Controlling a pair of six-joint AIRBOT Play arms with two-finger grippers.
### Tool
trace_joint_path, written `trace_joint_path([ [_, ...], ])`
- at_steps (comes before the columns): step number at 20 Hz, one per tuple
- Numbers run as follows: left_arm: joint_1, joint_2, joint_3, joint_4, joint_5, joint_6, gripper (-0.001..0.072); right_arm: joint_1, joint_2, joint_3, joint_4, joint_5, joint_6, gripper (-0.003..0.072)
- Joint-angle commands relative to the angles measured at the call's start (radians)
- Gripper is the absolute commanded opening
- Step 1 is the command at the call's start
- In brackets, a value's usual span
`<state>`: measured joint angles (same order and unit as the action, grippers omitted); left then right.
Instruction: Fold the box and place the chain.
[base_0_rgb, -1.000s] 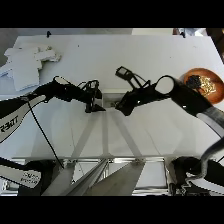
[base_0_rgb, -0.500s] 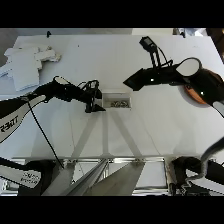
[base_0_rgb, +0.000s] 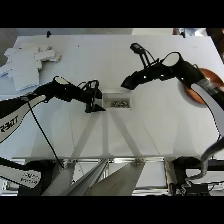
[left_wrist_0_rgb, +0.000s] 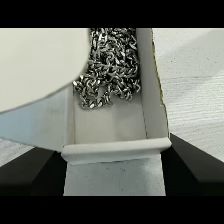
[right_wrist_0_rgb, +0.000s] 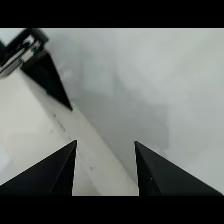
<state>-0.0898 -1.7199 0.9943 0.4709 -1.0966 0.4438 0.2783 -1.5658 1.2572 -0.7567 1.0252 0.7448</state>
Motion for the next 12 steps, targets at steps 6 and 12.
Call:
trace_joint_path([
  [6, 0.001, 0.001, 0.001, 0.000, 0.000, 0.000, 0.0280, 0.053, -0.041, 0.030, -0.105, 0.112, -0.309, 0.0407],
  [12, 0.001, 0.001, 0.001, 0.000, 0.000, 0.000, 0.0280, 0.120, -0.037, 0.030, -0.198, 0.111, -0.309, 0.0406],
])
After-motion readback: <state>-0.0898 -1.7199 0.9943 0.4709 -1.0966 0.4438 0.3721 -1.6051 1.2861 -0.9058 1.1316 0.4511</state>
